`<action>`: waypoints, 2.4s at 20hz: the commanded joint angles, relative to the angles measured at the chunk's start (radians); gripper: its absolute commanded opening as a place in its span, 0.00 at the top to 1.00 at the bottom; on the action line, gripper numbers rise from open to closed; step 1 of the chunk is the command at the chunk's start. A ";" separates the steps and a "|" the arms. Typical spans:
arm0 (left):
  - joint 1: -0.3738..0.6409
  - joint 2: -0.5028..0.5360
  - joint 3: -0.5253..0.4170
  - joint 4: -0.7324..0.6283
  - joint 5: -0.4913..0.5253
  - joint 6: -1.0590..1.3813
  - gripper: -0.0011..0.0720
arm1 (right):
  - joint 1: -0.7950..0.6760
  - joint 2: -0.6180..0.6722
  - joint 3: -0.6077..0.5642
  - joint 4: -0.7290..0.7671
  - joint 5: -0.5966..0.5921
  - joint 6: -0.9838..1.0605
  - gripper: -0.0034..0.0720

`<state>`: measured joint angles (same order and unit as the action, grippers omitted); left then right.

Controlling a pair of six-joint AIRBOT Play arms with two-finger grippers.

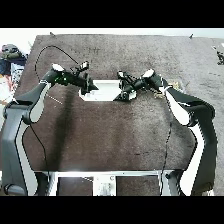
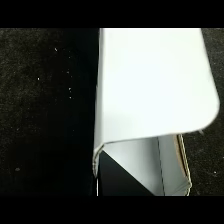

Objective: Fold the box and place the chain.

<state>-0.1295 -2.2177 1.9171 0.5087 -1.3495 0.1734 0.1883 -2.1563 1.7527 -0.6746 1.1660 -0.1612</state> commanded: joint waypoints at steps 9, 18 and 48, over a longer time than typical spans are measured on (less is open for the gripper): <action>0.000 0.000 0.000 0.000 0.000 0.000 0.97 | -0.001 -0.001 0.000 -0.002 -0.011 0.001 0.50; 0.001 0.005 0.000 -0.019 -0.015 -0.015 0.43 | -0.001 -0.001 0.000 -0.002 -0.011 0.001 0.51; -0.030 0.083 0.000 -0.070 0.190 -0.143 0.97 | -0.001 -0.001 0.000 -0.002 -0.011 0.001 0.50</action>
<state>-0.1562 -2.1311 1.9167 0.4316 -1.2488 0.0513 0.1879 -2.1563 1.7515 -0.6769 1.1549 -0.1600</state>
